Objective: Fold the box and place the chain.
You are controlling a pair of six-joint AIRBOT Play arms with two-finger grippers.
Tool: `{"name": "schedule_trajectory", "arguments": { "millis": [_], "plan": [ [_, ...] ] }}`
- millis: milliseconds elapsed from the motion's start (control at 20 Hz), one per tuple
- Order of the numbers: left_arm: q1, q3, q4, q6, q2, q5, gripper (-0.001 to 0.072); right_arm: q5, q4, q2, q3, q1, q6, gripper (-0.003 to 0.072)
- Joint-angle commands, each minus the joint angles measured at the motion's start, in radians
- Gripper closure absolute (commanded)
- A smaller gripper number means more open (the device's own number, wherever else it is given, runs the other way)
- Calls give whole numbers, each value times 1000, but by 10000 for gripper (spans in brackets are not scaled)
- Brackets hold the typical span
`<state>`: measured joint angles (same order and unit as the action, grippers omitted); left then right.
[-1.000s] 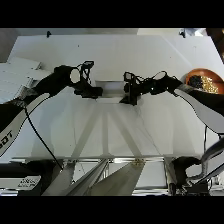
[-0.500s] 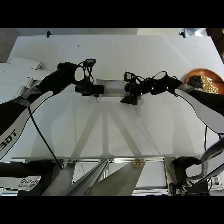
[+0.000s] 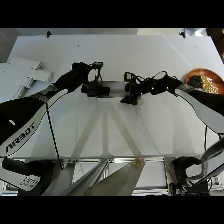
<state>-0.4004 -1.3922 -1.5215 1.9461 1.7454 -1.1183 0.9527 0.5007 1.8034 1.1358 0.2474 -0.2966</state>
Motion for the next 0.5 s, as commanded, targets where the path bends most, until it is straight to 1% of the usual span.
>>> {"name": "schedule_trajectory", "arguments": {
  "millis": [0,50,100,150,450],
  "plan": [
    [-5,-5,-61,60,8,-48,491,1,-1,0,1,0,1,226],
    [-5,-5,-53,61,8,-47,537,1,-1,0,1,0,1,226],
    [-5,-5,-39,60,8,-45,663,1,-1,0,1,1,1,226],
    [-5,-5,-30,60,8,-40,698,1,-1,0,1,1,1,226],
    [-3,-5,-16,51,8,-30,694,1,-1,0,1,0,1,226]
  ]
}}
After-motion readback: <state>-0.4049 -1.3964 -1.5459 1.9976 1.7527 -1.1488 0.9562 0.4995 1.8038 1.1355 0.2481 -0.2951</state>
